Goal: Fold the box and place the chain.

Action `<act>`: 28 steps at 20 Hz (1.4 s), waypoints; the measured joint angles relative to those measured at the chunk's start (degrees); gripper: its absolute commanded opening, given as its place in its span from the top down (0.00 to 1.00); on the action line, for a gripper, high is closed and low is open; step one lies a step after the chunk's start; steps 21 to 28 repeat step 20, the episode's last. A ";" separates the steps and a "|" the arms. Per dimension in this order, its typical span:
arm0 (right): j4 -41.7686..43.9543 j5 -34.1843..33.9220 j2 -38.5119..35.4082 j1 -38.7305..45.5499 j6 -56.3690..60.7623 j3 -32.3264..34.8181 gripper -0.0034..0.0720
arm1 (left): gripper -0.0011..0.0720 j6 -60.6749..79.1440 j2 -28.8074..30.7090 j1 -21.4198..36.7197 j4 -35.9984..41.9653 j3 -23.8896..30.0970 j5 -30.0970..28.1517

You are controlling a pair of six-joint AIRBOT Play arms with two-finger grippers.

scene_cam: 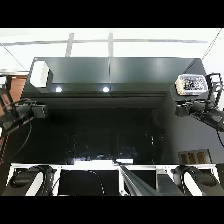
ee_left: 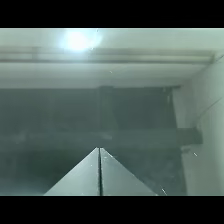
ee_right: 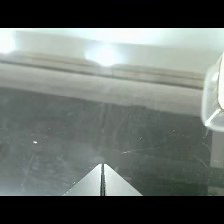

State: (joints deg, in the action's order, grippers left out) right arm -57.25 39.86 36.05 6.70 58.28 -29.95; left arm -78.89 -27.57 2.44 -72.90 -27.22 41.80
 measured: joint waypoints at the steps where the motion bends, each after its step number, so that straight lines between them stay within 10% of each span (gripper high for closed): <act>1: -0.11 -0.24 -0.02 0.00 -0.07 0.20 0.93 | 0.95 -0.02 1.66 -0.20 1.25 1.22 -0.15; 28: -0.20 -1.51 -0.11 0.00 -0.20 0.66 0.93 | 0.95 -0.20 5.92 -0.66 7.39 4.28 -1.14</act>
